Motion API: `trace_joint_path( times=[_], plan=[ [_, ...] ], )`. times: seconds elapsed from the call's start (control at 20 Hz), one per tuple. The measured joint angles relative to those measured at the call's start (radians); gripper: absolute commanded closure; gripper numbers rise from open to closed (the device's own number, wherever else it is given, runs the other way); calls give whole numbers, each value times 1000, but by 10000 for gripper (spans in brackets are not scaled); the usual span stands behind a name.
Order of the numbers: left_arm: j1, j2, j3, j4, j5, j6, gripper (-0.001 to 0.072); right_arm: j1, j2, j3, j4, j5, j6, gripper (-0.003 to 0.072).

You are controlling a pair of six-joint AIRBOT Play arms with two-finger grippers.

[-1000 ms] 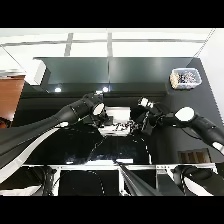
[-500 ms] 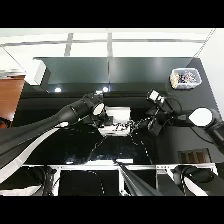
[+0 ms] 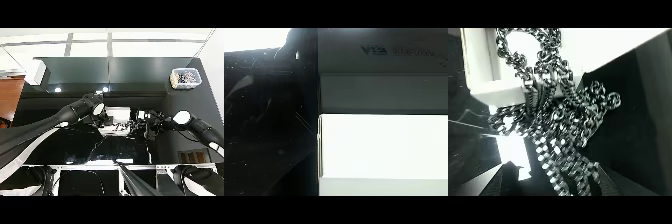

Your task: Fold the box and place the chain.

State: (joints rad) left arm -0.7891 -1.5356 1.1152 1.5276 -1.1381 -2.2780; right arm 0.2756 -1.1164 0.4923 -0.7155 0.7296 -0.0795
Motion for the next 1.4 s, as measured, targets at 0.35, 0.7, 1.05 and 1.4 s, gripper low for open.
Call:
trace_joint_path(
  times=[0.35,0.7,1.05,1.4],
  plan=[
    [0,0,0,0,0,0,679,0,-72,15,31,-52,-47,30],
    [0,0,0,-2,-1,0,679,0,-81,17,-27,-61,42,667],
    [0,0,0,-3,-1,0,679,0,17,37,-53,-55,266,668],
    [0,0,0,-3,-1,0,679,-1,238,148,-51,72,591,668]
  ],
)
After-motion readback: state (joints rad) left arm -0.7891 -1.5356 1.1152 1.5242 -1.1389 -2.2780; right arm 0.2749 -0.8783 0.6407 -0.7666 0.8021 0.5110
